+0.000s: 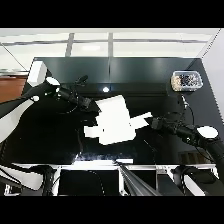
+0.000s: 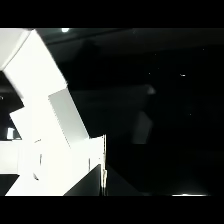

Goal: Fold the box and place the chain.

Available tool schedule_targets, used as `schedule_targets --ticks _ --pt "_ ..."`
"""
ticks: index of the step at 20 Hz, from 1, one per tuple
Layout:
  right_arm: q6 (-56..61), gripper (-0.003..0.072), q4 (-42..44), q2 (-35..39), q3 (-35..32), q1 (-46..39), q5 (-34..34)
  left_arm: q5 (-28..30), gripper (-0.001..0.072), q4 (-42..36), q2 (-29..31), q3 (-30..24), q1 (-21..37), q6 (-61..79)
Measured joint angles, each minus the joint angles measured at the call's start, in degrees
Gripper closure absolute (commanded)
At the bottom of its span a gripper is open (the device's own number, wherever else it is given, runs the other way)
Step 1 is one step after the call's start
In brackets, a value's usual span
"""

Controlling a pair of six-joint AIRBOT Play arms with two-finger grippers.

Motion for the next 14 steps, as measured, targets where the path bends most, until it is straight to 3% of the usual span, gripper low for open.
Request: schedule_targets --ticks 6,11,14 --pt "0.00 0.0676 -0.02 0.00 0.00 0.00 -0.04 -2.47 0.0024 -4.24 -3.04 0.07 -4.83 4.00" --pt "-0.02 0.0675 -0.04 0.00 0.00 0.00 -0.09 -5.03 0.0517 -2.97 -3.87 0.07 -6.82 7.65" --pt "-0.02 0.0675 -0.07 0.00 0.00 0.00 -0.24 -6.25 0.0626 -2.71 -3.98 0.07 -6.97 9.81"
